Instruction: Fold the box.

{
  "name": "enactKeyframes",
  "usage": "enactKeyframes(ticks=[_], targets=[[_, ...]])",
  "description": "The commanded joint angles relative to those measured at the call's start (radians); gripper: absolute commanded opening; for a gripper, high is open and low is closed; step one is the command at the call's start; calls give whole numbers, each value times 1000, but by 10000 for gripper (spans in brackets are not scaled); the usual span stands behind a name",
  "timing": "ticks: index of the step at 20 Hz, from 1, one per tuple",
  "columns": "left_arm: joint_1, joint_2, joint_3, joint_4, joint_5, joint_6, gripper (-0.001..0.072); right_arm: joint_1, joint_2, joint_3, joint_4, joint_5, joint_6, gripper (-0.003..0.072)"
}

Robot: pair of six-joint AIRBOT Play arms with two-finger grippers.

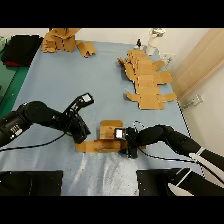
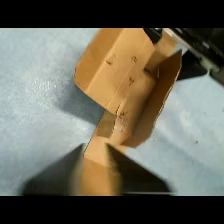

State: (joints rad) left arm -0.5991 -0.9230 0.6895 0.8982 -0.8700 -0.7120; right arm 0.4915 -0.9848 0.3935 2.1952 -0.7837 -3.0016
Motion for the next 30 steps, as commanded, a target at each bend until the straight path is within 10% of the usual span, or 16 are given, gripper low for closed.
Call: enactKeyframes(ticks=[1,23,25,30], targets=[[-18,9,-37,20,-40,166,693,0,-1,0,0,-1,0,498],[-97,-222,-76,-189,76,512,701,0,-1,0,0,-3,0,498],[-106,-224,-76,-189,88,510,517,0,-1,0,0,-3,0,498],[-112,-224,-76,-195,109,510,354,0,-1,0,0,-3,0,499]])
